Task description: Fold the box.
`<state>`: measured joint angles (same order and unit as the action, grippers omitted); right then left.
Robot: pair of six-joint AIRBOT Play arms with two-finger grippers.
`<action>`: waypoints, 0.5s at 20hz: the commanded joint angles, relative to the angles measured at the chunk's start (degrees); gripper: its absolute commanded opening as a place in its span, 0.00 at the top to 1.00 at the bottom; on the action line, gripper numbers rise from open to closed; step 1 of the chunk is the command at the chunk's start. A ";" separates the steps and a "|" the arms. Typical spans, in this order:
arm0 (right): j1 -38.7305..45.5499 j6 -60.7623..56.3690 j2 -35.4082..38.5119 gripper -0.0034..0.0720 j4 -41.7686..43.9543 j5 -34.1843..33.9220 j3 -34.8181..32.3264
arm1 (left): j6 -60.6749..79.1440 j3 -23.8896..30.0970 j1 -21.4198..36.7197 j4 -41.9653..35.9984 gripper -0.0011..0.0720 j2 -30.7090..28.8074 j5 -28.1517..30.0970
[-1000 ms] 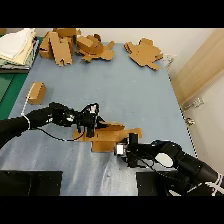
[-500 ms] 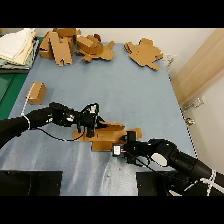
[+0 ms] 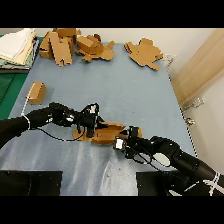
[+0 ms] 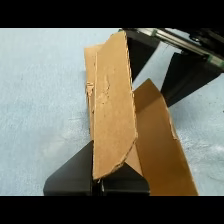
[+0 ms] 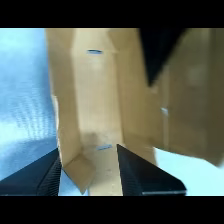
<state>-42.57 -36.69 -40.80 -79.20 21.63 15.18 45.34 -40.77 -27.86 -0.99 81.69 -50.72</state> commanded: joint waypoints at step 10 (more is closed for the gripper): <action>2.29 -2.80 1.11 0.25 -0.09 -0.04 0.72 | 0.02 0.13 0.00 0.17 0.97 0.04 -0.79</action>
<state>-40.36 -39.40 -39.75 -79.31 21.58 15.40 45.34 -40.69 -27.86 -0.84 81.69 -51.53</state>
